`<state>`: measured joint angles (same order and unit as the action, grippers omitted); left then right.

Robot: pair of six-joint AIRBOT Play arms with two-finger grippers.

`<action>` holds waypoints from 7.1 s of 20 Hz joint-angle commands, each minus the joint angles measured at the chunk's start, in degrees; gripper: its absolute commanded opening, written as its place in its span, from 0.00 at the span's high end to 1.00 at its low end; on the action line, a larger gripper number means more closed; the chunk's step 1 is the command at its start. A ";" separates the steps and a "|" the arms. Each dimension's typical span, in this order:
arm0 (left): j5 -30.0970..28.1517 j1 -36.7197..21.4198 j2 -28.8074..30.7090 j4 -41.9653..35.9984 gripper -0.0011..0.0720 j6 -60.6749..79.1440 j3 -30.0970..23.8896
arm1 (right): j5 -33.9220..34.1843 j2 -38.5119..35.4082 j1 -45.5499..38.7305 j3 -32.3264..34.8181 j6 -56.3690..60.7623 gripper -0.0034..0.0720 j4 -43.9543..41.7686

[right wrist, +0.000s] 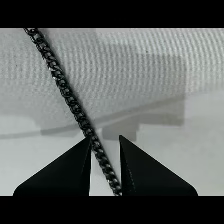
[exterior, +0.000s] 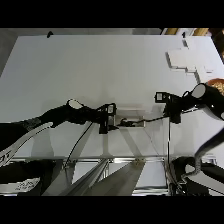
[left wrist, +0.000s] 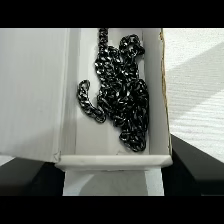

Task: Fold the box and place the chain.

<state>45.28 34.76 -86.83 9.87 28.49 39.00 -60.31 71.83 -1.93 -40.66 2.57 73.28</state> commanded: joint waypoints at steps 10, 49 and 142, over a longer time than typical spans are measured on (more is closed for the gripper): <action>-0.02 -0.02 0.02 0.00 0.84 0.00 0.04 | -0.26 2.19 -0.04 0.09 -2.89 0.72 0.26; 0.02 -0.02 0.00 -0.02 0.84 0.00 0.04 | -3.93 -22.53 2.29 4.63 -11.52 0.93 -28.44; 0.00 -0.02 0.02 0.00 0.84 0.00 0.04 | 2.78 -19.15 24.13 6.03 -11.69 0.93 -33.18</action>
<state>45.28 34.76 -86.83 9.85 28.49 39.00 -60.75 53.89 17.02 -34.57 -9.15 44.29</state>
